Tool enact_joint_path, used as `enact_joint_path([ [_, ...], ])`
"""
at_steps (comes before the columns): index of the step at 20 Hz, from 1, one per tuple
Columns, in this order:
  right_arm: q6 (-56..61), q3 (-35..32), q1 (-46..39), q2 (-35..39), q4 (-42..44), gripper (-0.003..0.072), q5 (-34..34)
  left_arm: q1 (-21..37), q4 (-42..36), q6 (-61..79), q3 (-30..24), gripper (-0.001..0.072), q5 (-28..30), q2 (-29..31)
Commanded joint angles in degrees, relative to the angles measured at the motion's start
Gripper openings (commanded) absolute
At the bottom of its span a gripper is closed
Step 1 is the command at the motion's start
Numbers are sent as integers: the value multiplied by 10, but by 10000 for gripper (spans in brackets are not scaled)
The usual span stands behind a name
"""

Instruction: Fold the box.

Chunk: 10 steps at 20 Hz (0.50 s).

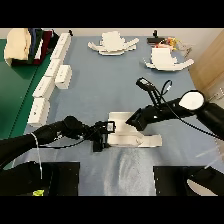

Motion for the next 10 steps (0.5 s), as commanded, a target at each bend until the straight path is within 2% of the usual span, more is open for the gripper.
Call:
enact_joint_path([
  [1, -4, -10, 0, 83, -79, 177, 92, 0, 0, 0, 1, 303, 0, 0],
  [2, -11, -20, 0, 100, -101, 177, 110, 0, 0, 0, 1, 304, 0, 0],
  [3, -15, -34, 0, 117, -124, 259, 122, 0, 0, 0, 1, 303, 0, 0],
  [4, -17, -50, 0, 129, -148, 375, 125, 0, 0, 0, 1, 303, 0, 0],
  [6, -56, -86, 0, 141, -196, 509, 129, 0, 0, 0, 1, 304, 0, 0],
  [7, -83, -103, 0, 143, -218, 530, 127, 0, 0, 0, 1, 303, 0, 0],
  [10, -145, -135, 0, 142, -259, 530, 96, 0, 0, 0, 1, 304, 0, 0],
])
